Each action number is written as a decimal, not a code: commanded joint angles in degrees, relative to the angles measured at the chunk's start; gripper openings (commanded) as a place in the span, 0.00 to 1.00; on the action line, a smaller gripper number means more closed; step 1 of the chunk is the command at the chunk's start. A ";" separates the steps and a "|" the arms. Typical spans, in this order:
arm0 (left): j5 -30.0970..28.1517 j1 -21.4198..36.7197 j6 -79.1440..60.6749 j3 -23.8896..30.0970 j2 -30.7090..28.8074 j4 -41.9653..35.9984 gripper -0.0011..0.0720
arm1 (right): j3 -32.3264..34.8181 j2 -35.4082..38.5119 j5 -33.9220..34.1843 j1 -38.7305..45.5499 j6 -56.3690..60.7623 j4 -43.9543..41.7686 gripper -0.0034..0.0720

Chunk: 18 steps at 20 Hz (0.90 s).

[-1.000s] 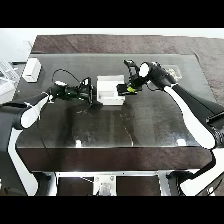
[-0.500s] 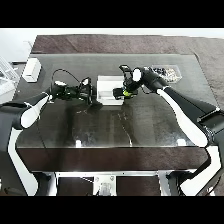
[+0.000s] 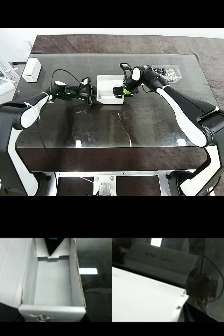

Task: Fold the box and place the chain.

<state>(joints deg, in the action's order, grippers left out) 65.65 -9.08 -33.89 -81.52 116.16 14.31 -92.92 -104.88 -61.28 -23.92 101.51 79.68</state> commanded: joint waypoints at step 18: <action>-0.07 -0.04 -0.02 -0.02 -0.02 0.15 0.33 | -1.27 -1.07 -5.01 0.04 0.04 3.54 0.49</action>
<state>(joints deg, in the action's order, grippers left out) 65.76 -9.19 -33.93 -81.52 116.16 14.48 -93.93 -105.89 -64.75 -23.90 101.58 82.67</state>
